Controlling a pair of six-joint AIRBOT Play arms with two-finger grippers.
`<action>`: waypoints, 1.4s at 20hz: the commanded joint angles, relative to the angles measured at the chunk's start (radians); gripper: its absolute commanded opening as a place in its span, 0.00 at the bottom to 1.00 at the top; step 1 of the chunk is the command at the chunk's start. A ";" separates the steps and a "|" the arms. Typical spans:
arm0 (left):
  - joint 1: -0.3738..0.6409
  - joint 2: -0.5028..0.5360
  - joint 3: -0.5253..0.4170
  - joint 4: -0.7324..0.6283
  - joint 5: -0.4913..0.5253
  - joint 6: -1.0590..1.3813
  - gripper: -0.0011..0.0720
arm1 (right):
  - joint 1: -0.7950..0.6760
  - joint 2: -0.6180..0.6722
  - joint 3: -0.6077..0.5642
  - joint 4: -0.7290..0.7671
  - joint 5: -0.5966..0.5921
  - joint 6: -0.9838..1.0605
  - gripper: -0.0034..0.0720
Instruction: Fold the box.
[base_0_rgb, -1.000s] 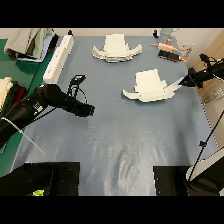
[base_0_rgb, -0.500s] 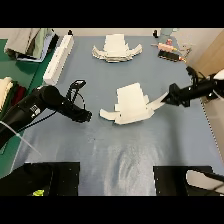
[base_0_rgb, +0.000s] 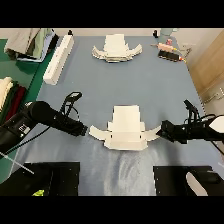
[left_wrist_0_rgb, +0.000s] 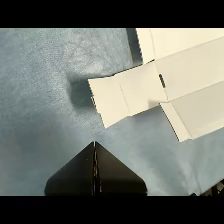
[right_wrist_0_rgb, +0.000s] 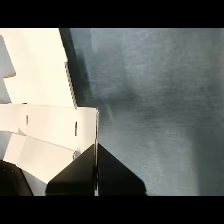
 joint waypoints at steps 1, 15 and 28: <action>0.003 0.014 -0.033 -0.088 -0.010 0.069 0.04 | 0.026 0.081 -0.053 -0.050 -0.005 0.077 0.05; 0.325 -0.060 -0.033 -0.372 -0.312 0.313 0.04 | 0.024 -0.301 0.027 -0.039 -0.007 -0.265 0.54; 0.325 -0.153 -0.009 -0.458 -0.155 0.366 0.72 | 0.137 -0.181 -0.001 0.158 -0.165 -0.603 0.04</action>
